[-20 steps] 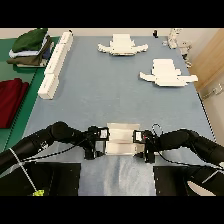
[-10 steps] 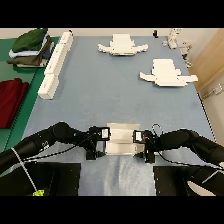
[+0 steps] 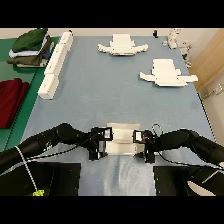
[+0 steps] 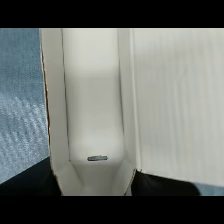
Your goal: Fold the box.
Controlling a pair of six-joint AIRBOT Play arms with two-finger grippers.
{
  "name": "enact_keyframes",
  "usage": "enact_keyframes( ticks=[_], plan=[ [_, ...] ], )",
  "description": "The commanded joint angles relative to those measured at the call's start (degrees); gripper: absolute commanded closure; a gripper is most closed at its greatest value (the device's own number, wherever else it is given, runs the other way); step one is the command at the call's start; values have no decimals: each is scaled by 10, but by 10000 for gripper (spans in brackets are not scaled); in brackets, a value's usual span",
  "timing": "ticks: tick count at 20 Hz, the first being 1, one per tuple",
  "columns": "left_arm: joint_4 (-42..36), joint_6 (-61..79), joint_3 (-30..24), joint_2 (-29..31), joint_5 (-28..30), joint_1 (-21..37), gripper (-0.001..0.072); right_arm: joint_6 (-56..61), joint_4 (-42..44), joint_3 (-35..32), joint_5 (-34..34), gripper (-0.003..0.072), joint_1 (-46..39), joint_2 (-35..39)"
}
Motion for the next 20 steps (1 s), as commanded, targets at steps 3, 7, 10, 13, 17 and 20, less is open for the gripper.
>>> enact_keyframes(
  ticks=[3, 7, 10, 13, 17, 20],
  plan=[
    [-2, 3, -12, -1, 9, -6, 11, 0, 0, 0, 0, 198, 0, 0],
    [-3, 30, -27, -1, 24, -6, 12, 0, 0, 0, 0, 198, 0, 0],
    [-14, 30, -27, -1, 39, -6, 12, 0, 0, 0, 0, 198, 0, 0],
    [-20, 32, -27, -1, 39, -6, 11, 0, 0, 0, 0, 198, 0, 0],
    [-59, 79, -27, -1, 38, -6, 11, 0, 0, 0, 0, 198, 0, 0],
    [-65, 80, -28, -1, 37, -6, 11, 0, 0, 0, 0, 198, 0, 0]
  ],
)
